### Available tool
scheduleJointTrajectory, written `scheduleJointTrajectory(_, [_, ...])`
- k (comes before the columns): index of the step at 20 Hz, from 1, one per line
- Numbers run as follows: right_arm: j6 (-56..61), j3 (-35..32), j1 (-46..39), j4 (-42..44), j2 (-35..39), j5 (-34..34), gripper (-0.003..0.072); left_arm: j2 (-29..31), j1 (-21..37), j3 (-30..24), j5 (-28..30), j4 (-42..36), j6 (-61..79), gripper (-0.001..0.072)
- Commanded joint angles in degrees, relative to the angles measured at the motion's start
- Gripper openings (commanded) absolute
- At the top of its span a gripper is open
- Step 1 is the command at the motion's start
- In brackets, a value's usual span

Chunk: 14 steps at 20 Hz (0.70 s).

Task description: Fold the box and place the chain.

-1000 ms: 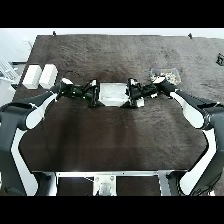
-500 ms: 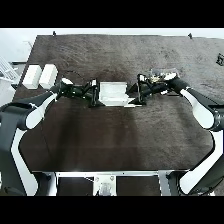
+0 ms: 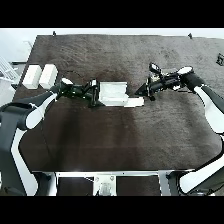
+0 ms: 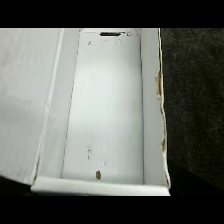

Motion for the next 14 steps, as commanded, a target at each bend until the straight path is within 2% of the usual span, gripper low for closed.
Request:
scheduleJointTrajectory(1, [6.47,-0.52,0.98,8.92,0.42,5.95,0.0009,0.00,0.04,0.00,-0.09,0.04,-0.02,0.0579])
scheduleJointTrajectory(3, [6.75,-0.55,2.23,14.93,0.37,5.27,0.0009,0.00,0.04,0.00,-0.04,0.04,-0.02,0.0579])
scheduleJointTrajectory(6, [9.53,-0.57,4.07,16.04,-0.94,-1.53,0.0008,0.00,0.04,0.00,-0.07,0.04,0.00,0.0579])
scheduleJointTrajectory(14, [9.57,-0.48,8.87,11.80,-2.40,-21.35,0.0007,0.00,0.04,0.00,-0.07,0.04,-0.02,0.0579])
